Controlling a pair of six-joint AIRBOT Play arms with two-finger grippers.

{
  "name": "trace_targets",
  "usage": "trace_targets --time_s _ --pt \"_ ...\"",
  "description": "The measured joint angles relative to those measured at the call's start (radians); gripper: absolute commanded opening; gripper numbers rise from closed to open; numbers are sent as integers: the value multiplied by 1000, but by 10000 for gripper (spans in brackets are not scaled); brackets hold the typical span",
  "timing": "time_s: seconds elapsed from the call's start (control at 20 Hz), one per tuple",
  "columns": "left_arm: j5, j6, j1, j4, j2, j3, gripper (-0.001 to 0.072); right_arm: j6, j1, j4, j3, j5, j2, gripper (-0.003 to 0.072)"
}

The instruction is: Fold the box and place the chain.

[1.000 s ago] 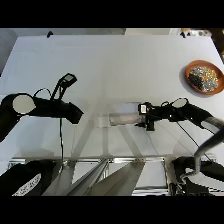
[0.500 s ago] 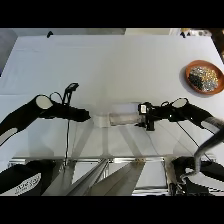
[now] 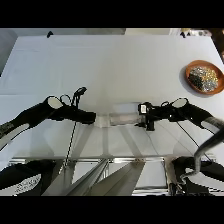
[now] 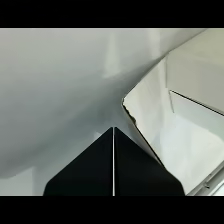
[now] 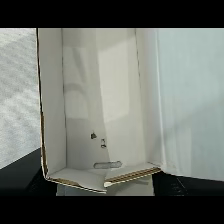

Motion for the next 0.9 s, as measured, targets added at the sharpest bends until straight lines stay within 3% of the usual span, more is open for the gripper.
trace_targets --time_s 0.15,0.3,0.5,0.55,0.6,0.9 --pt "-26 16 -28 -33 -2 28 25 0 0 0 0 0 0 335" --pt "-50 19 -51 -48 2 68 170 0 0 0 0 0 0 335" --pt "-62 -3 -69 -56 30 96 173 0 0 0 0 0 0 335" --pt "-64 -10 -72 -57 38 99 195 0 0 0 0 0 0 335" --pt "-64 -16 -74 -57 44 101 278 0 0 0 0 0 0 335" --pt "-62 -57 -106 -58 58 106 312 0 0 0 0 0 0 335"
